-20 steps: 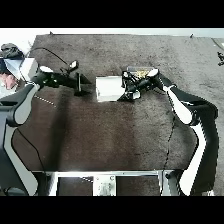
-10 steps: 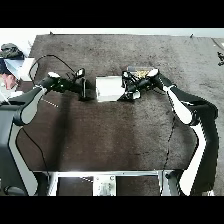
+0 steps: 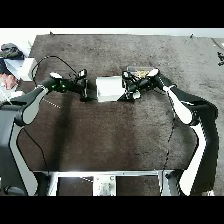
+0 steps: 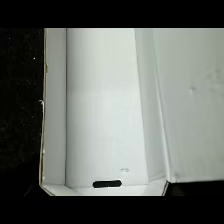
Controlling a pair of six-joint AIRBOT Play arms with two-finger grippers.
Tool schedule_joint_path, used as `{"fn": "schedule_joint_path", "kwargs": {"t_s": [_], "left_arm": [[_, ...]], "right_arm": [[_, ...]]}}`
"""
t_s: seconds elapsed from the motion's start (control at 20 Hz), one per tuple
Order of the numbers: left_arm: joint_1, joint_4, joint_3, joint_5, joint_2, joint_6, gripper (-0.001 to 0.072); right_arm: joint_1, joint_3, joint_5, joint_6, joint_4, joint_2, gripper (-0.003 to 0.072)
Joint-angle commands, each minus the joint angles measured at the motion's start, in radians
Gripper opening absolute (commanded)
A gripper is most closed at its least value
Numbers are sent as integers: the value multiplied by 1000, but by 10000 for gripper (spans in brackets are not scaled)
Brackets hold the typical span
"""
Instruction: Fold the box and place the chain.
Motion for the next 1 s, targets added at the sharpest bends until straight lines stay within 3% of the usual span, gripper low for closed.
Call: {"fn": "schedule_joint_path", "kwargs": {"t_s": [0.0,0.25,0.7,0.95], "left_arm": [[-2,-2,0,-2,-1,2,715],[-2,10,0,-54,-1,2,715],[-50,-2,0,77,-2,-7,714],[-74,-2,0,100,-3,-6,713]], "right_arm": [[1,1,0,1,1,0,399],[1,1,0,1,1,0,400],[1,1,0,1,1,0,400],[1,1,0,1,1,0,399]]}}
